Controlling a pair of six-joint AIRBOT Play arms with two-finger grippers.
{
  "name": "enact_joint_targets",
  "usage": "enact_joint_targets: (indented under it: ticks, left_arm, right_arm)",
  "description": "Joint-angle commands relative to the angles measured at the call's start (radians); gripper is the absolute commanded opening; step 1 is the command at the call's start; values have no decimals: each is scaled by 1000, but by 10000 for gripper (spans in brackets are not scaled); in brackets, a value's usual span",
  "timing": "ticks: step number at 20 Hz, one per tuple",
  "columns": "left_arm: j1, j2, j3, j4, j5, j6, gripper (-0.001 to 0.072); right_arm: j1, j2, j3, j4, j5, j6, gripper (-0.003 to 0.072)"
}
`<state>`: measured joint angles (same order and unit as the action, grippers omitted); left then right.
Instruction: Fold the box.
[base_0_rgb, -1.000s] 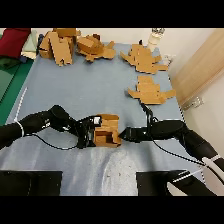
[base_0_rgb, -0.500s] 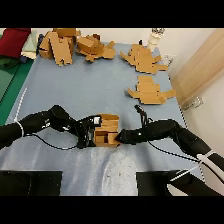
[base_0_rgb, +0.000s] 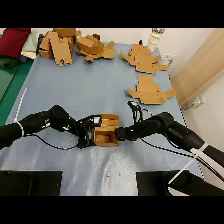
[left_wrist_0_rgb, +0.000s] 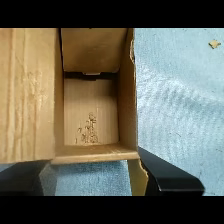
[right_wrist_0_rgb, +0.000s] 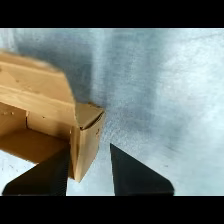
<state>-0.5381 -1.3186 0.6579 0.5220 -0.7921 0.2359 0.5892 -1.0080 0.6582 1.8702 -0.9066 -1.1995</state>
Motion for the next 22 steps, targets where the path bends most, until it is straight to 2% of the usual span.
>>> enact_joint_targets:
  ticks: [1, 8, 14, 16, 18, 21, 22]
  left_arm:
    - [2, 1, 0, 1, -3, 0, 440]
    - [2, 1, 0, 1, -2, 0, 440]
    - [2, 1, 0, 1, -2, 0, 440]
    - [2, 1, 0, 1, -2, 0, 440]
    - [2, 1, 0, 1, -3, -1, 440]
    - [2, 1, 0, 1, -2, 0, 440]
    - [2, 1, 0, 1, -3, -1, 440]
  right_arm:
    - [54, -40, 54, -109, -21, 132, 395]
    - [134, -155, 121, -146, -39, 262, 394]
    - [159, -292, 232, -206, -198, 376, 387]
    - [161, -320, 246, -206, -205, 399, 344]
    - [161, -333, 248, -217, -220, 421, 156]
    - [161, -340, 248, -241, -235, 446, 5]
    - [161, -340, 248, -249, -235, 457, 5]
